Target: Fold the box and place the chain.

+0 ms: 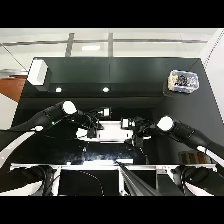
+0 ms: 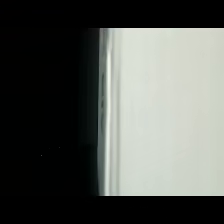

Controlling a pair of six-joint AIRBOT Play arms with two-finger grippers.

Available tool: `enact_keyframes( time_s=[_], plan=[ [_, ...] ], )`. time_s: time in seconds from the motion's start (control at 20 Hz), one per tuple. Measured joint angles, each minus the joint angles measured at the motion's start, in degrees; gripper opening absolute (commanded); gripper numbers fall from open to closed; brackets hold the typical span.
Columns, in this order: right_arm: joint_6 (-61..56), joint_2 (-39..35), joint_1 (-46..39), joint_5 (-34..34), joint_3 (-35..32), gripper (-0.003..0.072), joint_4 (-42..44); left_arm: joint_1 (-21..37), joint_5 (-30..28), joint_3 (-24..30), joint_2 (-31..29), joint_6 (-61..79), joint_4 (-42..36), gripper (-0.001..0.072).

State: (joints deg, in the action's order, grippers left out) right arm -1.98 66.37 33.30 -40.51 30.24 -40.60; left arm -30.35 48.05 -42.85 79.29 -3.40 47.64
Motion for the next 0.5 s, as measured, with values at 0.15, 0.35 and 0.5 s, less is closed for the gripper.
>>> enact_keyframes(
  time_s=[0.15,0.35,0.5],
  plan=[
    [0.1,0.2,0.0,0.3,0.0,0.0536,0.1,0.0,-0.1,0.0,0.0,0.0,0.0,0.0023],
    [0.1,1.2,0.0,0.7,0.0,0.0536,0.2,0.0,-0.3,0.0,0.0,0.0,0.0,0.0023],
    [0.1,1.5,0.0,0.8,0.0,0.0536,0.2,0.0,-0.3,0.0,0.0,0.0,-0.1,0.0023]
  ],
)
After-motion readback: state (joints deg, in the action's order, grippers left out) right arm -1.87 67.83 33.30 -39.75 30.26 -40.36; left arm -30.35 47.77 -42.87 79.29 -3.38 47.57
